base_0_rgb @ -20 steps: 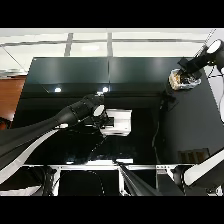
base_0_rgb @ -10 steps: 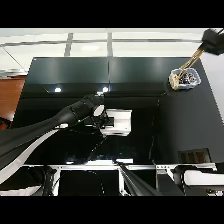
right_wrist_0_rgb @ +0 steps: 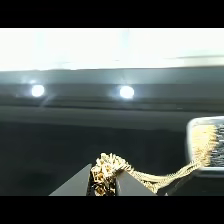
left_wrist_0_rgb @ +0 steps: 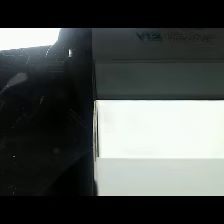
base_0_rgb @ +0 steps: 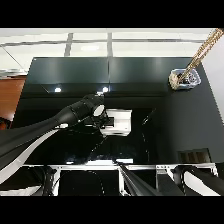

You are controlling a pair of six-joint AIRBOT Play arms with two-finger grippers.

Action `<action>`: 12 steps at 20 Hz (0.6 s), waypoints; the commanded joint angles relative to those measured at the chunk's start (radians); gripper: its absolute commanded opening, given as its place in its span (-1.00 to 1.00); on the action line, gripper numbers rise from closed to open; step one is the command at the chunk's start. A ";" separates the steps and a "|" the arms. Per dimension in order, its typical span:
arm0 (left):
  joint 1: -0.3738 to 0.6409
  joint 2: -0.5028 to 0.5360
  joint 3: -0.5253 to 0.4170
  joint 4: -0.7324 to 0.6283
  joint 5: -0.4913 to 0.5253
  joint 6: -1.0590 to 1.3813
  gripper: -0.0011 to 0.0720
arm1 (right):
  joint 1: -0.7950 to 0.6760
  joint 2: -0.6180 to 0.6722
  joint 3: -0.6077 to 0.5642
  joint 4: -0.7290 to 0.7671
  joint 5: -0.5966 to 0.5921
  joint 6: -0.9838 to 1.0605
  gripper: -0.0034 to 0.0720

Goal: Fold the box and place the chain.

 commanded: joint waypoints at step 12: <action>0.001 0.000 0.000 0.000 0.002 0.000 -0.89 | 0.374 0.151 -0.369 0.180 0.176 -0.097 -0.85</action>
